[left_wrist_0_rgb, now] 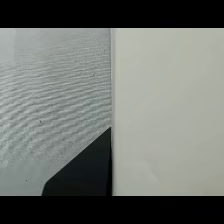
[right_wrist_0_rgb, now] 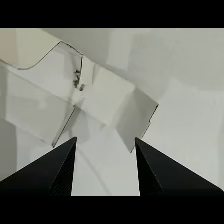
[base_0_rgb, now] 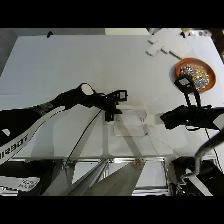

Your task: Fold the box and place the chain.

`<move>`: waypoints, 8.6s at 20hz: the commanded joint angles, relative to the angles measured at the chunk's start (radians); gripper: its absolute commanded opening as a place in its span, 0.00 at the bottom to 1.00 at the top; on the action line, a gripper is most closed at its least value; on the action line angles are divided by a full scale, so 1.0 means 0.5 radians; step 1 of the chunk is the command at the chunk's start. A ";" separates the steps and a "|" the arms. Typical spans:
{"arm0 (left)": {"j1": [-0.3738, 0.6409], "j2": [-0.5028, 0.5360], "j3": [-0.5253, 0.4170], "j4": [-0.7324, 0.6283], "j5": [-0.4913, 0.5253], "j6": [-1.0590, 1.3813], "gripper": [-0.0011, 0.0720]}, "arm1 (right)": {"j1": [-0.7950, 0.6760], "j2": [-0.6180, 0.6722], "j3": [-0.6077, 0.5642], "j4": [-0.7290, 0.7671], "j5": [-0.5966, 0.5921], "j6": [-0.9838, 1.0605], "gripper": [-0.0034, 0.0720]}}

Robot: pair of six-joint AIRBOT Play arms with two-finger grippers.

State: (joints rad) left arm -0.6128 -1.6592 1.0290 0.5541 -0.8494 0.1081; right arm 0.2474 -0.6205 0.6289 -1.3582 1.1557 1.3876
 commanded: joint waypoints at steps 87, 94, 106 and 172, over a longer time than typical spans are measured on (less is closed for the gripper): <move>0.000 -0.008 0.002 0.006 0.014 -0.008 0.03 | -0.163 -0.591 -0.620 1.548 -1.048 -3.414 0.93; 0.000 -0.008 0.002 0.006 0.014 -0.007 0.03 | -0.397 -0.889 -0.568 1.772 -0.841 -3.707 0.93; 0.000 -0.008 0.002 0.006 0.015 -0.008 0.03 | -0.433 -1.267 -0.378 1.916 -0.564 -3.943 0.89; 0.000 -0.008 0.002 0.005 0.015 -0.008 0.03 | -0.370 -1.423 -0.378 1.922 -0.583 -4.028 0.57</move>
State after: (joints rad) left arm -0.6121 -1.6623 1.0298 0.5568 -0.8421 0.1043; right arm 0.0612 -1.3312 0.4408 -0.3965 0.8658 -0.6262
